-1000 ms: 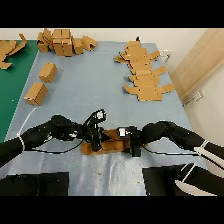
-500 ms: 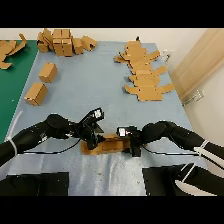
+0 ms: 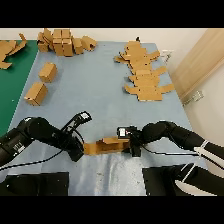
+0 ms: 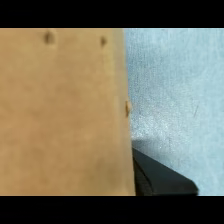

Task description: Fold the box.

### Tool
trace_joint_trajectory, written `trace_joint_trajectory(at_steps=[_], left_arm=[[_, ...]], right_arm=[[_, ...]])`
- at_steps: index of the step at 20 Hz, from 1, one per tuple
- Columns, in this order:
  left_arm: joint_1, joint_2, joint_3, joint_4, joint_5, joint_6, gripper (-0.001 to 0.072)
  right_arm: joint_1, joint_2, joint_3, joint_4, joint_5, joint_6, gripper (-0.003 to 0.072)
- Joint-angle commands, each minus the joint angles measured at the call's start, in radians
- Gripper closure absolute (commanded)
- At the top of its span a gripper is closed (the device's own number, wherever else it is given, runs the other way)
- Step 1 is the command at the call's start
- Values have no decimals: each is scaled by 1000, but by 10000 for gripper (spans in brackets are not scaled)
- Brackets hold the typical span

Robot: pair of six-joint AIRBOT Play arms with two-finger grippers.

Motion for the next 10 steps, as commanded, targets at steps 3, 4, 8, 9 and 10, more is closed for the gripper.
trace_joint_trajectory(at_steps=[3,4,8,9,10], left_arm=[[-172,-67,0,-358,155,-208,700],[-198,-97,0,-393,189,-218,700],[-292,-158,0,-513,445,-227,700],[-307,-157,0,-521,505,-226,700],[-317,-157,0,-529,563,-226,700]], right_arm=[[0,0,0,0,0,0,176],[0,0,0,0,0,0,177],[0,0,0,0,-1,0,177],[0,0,0,0,-1,0,177],[0,0,0,0,0,0,176]])
